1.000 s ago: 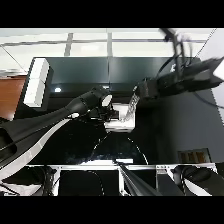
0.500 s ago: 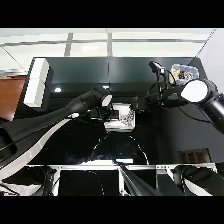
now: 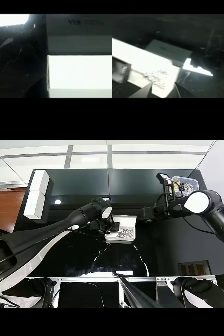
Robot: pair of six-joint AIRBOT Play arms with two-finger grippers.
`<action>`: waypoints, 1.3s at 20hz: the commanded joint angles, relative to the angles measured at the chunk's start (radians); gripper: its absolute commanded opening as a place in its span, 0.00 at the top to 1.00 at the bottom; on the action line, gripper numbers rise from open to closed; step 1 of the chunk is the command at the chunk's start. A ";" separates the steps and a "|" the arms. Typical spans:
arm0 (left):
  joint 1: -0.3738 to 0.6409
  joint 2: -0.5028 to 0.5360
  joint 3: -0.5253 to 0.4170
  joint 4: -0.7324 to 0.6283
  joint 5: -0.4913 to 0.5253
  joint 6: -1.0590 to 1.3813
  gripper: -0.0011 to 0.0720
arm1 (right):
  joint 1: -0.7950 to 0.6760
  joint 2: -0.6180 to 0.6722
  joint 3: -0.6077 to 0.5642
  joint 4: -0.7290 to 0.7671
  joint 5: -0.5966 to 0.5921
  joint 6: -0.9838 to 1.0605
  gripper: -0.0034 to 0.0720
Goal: Fold the box and place the chain.
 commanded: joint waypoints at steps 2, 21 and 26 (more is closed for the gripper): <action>-0.001 0.006 0.019 0.000 -0.017 -0.020 0.54 | -0.027 0.001 0.000 -0.044 0.019 -0.020 0.52; 0.525 0.509 -0.658 -0.785 0.171 1.782 0.01 | -0.027 0.000 -0.001 -0.085 0.010 -0.034 0.52; 0.396 0.506 -0.660 -0.781 0.325 2.334 0.01 | -0.027 0.000 -0.001 -0.085 -0.006 -0.033 0.52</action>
